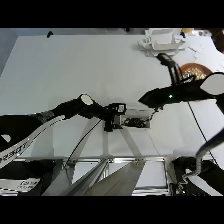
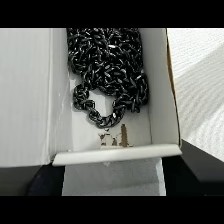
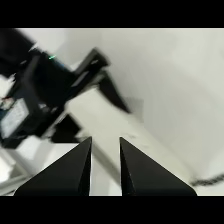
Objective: Fold the box and place the chain.
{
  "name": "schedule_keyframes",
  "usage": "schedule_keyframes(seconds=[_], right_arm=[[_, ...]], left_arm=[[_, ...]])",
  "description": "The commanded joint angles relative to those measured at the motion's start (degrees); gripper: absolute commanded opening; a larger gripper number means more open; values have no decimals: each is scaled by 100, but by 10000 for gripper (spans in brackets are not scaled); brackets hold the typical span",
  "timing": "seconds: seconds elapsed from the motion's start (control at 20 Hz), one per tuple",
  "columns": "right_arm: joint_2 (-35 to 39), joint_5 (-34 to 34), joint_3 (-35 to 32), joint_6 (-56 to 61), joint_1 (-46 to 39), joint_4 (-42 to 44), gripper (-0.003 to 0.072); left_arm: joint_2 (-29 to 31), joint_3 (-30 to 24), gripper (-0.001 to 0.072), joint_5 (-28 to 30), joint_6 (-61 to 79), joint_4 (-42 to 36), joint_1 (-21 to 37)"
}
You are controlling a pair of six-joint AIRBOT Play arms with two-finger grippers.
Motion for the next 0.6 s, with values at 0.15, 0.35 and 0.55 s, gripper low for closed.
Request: schedule_keyframes(seconds=[0.15, 0.35, 0.55], right_arm=[[-310, -48, -15, 1578, -837, -2483, 166], [-669, -376, -533, 1578, -833, -2481, 195], [-780, -802, -892, 1582, -763, -2470, 260]], left_arm=[[2, 0, 14, 0, 2, 0, 4], [2, 0, 14, 2, 2, 0, 4], [2, 0, 14, 2, 2, 0, 4]])
